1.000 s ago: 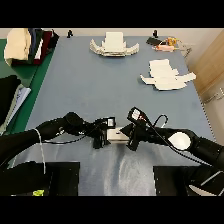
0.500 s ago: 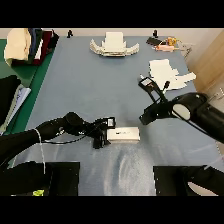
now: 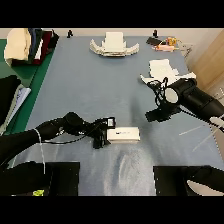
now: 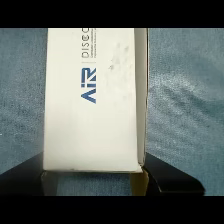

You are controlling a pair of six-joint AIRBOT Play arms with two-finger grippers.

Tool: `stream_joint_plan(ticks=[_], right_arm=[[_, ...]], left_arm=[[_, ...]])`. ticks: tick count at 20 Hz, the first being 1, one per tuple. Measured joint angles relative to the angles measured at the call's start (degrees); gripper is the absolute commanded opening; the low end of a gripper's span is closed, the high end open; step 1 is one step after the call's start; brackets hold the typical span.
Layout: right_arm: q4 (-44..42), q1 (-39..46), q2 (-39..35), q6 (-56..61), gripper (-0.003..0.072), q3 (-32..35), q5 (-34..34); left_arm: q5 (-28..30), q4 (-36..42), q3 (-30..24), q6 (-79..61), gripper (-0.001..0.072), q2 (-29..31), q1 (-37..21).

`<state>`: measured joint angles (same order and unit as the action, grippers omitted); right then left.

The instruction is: Fold the box.

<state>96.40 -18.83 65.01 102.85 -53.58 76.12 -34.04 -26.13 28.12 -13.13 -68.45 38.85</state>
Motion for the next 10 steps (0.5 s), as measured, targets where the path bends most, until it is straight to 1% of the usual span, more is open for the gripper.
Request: stream_joint_plan(ticks=[6, 8, 10], right_arm=[[-0.63, 0.22, 0.48, 0.66, 0.0005, -0.26, 1.18], [-0.57, 0.24, 0.55, 0.7, 0.0005, -0.31, 1.31], [-0.66, 0.24, 0.55, 0.74, 0.0005, -0.31, 1.31]], left_arm=[[-0.09, -0.24, 0.33, 1.81, 0.0411, 1.09, -0.24], [-0.04, -0.46, 0.35, 4.04, 0.0411, 2.89, -1.7], [0.11, -0.81, 0.42, 7.1, 0.0411, 4.83, -4.5]])
